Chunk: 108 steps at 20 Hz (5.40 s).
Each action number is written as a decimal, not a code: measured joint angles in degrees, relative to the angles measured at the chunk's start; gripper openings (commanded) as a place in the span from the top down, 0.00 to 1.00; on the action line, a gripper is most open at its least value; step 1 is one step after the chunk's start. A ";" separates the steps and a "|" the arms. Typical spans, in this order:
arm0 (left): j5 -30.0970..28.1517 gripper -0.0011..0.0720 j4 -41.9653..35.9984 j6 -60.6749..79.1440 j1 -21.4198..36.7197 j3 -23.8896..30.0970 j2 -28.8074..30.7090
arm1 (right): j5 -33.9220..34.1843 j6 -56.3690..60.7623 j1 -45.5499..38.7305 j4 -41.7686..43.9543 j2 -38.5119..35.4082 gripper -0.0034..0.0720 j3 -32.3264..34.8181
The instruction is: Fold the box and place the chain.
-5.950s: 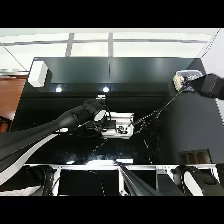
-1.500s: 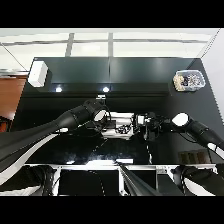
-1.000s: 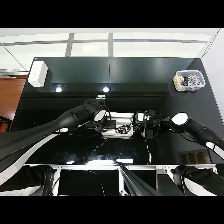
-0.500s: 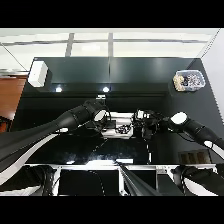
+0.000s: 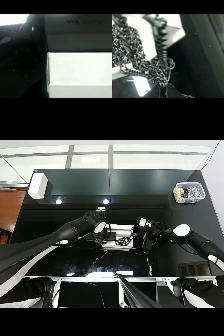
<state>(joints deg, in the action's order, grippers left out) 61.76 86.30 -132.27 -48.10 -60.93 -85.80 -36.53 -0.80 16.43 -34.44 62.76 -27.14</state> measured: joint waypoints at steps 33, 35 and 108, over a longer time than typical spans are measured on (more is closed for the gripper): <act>0.02 0.94 -0.02 0.02 0.00 0.00 0.00 | -33.38 57.16 -7.61 22.14 -17.20 0.93 -40.46; 0.02 0.94 -0.02 0.00 0.00 0.00 0.00 | -33.07 57.16 -7.26 21.24 -16.94 0.93 -40.22; -6.40 0.01 -51.58 145.83 31.67 29.40 19.02 | -30.56 68.43 -23.06 -16.72 -15.39 0.59 -18.03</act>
<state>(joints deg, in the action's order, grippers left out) 55.35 34.72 13.56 -16.43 -31.53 -66.78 -67.09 67.64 -6.63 -51.16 47.37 -45.17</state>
